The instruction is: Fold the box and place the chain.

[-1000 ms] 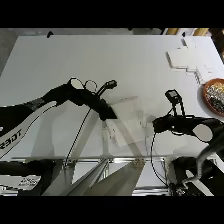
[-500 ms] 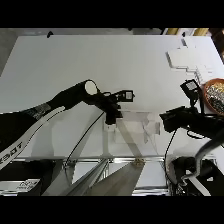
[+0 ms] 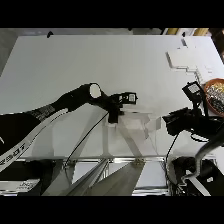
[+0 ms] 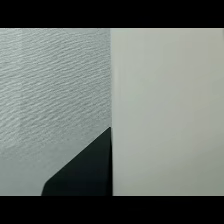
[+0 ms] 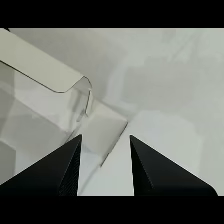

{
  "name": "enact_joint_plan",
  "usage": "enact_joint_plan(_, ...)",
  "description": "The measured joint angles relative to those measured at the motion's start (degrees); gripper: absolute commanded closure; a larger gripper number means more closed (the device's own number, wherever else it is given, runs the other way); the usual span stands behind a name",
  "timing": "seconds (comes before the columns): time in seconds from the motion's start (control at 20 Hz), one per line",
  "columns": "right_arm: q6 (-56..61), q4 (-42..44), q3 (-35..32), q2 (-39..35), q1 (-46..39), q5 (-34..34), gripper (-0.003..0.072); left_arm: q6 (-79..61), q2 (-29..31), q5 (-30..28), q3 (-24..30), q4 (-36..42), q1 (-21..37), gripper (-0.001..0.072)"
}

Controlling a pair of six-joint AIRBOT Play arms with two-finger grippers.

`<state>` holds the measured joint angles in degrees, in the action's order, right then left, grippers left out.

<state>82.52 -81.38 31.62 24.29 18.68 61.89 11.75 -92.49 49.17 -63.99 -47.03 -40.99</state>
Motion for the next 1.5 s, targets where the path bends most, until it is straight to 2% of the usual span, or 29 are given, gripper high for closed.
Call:
enact_joint_plan(0.25,-0.3,-0.1,0.0,-0.1,0.0,0.1,0.0344,0.9,-0.1,-1.2,0.0,0.7,0.6,0.0716)
enact_joint_plan(0.4,-0.4,-0.1,0.0,-0.1,0.0,0.2,0.0344,5.3,1.7,2.3,0.2,-0.2,1.8,0.0719)
enact_joint_plan(0.5,-0.5,-0.1,0.0,-0.1,0.0,0.2,0.0344,7.6,4.6,4.2,2.2,-0.6,2.4,0.0719)
enact_joint_plan(0.7,-0.5,-0.1,0.0,-0.1,0.0,0.0,0.0344,1.5,8.7,1.9,9.2,3.1,3.0,0.0714)
enact_joint_plan(1.0,-0.5,0.1,0.0,-0.1,0.0,-0.5,0.0344,-3.1,7.6,-0.8,12.2,5.5,3.0,0.0712)
enact_joint_plan(1.5,-0.5,0.2,0.0,-0.1,0.0,-0.6,0.0344,-8.1,7.3,-2.4,12.6,6.2,3.0,0.0697)
